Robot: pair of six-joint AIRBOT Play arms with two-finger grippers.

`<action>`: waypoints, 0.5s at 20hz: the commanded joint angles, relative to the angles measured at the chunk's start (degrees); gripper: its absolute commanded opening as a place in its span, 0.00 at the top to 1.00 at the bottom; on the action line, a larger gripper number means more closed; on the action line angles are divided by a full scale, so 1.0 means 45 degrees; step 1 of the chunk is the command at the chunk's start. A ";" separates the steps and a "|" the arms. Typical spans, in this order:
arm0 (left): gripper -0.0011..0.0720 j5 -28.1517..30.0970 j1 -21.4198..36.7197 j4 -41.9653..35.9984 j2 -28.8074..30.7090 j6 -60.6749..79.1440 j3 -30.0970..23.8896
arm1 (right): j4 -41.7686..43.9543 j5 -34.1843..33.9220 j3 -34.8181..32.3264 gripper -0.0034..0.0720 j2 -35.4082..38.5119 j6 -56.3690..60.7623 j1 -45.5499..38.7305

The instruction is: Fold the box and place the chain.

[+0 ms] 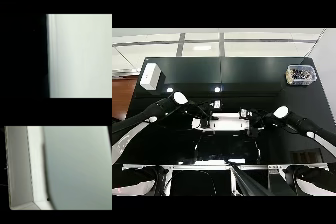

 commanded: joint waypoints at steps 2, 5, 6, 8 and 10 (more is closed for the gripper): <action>0.95 0.0010 0.0000 0.0005 0.0000 0.0000 0.0000 | -0.0068 -0.0083 0.0015 0.02 -0.0010 0.0112 0.0019; 0.95 0.0092 0.0000 0.0005 0.0000 0.0000 0.0000 | -0.0049 -0.0151 0.0015 0.02 -0.0010 0.0175 0.0019; 0.95 0.0092 0.0000 0.0005 0.0000 0.0000 0.0000 | -0.0053 -0.0141 0.0015 0.02 -0.0010 0.0170 0.0019; 0.95 0.0087 0.0000 0.0005 0.0000 0.0000 0.0000 | 0.0049 -0.0131 0.0034 0.02 -0.0010 0.0165 0.0019; 0.95 0.0083 0.0000 0.0005 0.0000 -0.0005 0.0000 | 0.0272 -0.0155 0.0112 0.02 -0.0015 0.0155 0.0019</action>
